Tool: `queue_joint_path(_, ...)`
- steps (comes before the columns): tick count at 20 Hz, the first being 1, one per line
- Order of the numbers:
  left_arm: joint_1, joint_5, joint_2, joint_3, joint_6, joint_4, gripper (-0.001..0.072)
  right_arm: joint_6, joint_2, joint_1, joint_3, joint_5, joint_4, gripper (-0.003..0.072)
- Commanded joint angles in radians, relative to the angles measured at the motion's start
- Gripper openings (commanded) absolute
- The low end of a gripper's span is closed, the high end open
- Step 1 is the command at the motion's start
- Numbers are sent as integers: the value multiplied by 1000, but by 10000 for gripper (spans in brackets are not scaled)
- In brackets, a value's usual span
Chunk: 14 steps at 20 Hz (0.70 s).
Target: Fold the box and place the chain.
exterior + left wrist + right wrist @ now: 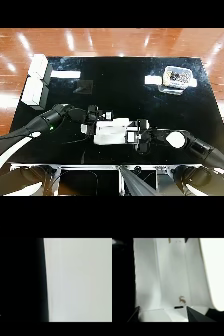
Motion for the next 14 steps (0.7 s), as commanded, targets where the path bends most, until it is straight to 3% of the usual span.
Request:
queue_joint_path(1, 1, -20, 0, 0, 1, 8, 21, 229, 10, -43, -1, 117, -218, 712)
queue_joint_path(5, 1, -19, 0, 0, 0, 8, 21, 277, 10, -52, -1, 175, -303, 712)
queue_joint_path(8, 1, -19, 0, 0, 0, 8, 21, 277, 8, -52, -22, 180, -262, 713)
queue_joint_path(14, 1, -20, 0, 0, 0, 7, 21, 216, 7, -16, -89, -72, -149, 712)
